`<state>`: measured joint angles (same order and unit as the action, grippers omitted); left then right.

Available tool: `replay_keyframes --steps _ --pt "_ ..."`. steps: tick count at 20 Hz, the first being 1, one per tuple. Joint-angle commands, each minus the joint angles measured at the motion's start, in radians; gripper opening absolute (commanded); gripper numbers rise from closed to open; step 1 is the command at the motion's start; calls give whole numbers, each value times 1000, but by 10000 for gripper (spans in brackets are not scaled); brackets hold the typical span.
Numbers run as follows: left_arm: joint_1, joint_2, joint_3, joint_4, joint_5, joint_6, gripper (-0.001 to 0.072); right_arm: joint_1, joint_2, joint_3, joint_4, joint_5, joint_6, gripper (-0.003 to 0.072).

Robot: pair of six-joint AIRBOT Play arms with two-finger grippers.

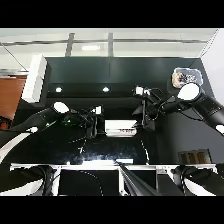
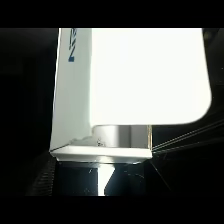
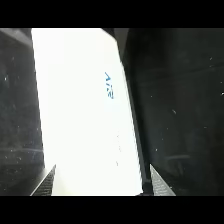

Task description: Fold the box and place the chain.

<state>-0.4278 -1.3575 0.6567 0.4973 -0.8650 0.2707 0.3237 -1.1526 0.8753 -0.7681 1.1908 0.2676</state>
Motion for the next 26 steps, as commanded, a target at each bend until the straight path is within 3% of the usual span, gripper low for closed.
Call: replay_keyframes --steps 1,10,11,12,15,18,20,26 --pt "0 0 0 0 -1 0 394 16 1 -17 -19 -6 -10 676" --pt "0 0 0 0 -1 0 394 72 1 -69 -19 -96 -11 671" --pt "0 0 0 0 -1 0 394 71 1 -69 -24 -95 -11 558" --pt "0 0 0 0 -1 0 394 72 1 -69 -30 -95 -11 494" --pt "0 0 0 0 -1 0 394 71 1 -71 -38 -95 -11 493" --pt "0 0 0 0 -1 0 394 71 1 -71 -53 -102 -10 431" --pt "0 0 0 0 -1 0 394 72 1 -71 -54 -103 -10 223" --pt "0 0 0 0 -1 0 394 72 1 -71 -54 -98 -10 220"
